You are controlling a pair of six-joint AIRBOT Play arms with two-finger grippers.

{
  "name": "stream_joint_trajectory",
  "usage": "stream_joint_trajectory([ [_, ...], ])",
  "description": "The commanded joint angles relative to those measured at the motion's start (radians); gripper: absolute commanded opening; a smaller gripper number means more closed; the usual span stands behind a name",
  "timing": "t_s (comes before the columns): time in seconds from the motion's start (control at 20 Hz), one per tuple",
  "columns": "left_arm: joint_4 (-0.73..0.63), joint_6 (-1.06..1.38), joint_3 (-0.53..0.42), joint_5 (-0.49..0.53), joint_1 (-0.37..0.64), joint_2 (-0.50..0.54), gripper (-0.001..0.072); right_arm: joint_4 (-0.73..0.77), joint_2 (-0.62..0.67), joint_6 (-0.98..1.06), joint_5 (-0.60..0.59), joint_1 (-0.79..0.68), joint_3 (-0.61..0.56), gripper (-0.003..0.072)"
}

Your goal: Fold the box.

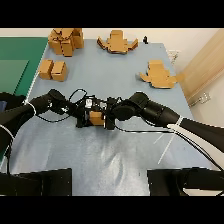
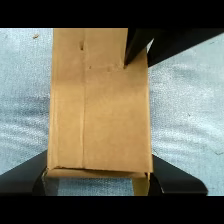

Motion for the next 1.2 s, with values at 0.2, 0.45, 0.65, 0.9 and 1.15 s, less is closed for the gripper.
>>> stream_joint_trajectory([
  [0.2,0.0,0.001,0.0,0.0,0.001,0.0,0.0175,-0.003,0.016,0.0,0.002,0.0,0.005,0.0028],
  [0.45,0.0,0.001,0.0,0.0,0.001,0.0,0.0176,0.018,0.005,0.001,-0.015,-0.002,0.017,0.0028],
  [0.65,0.001,0.001,0.0,0.0,0.001,0.0,0.0176,0.045,-0.032,0.001,-0.055,-0.002,0.017,0.0029],
  [0.9,0.001,0.001,0.0,0.0,0.001,0.0,0.0176,0.107,-0.049,0.0,-0.061,-0.002,0.019,0.0251],
  [1.15,0.0,0.001,0.0,0.0,0.001,0.0,0.0176,0.111,-0.049,0.0,-0.061,-0.002,0.019,0.0228],
])
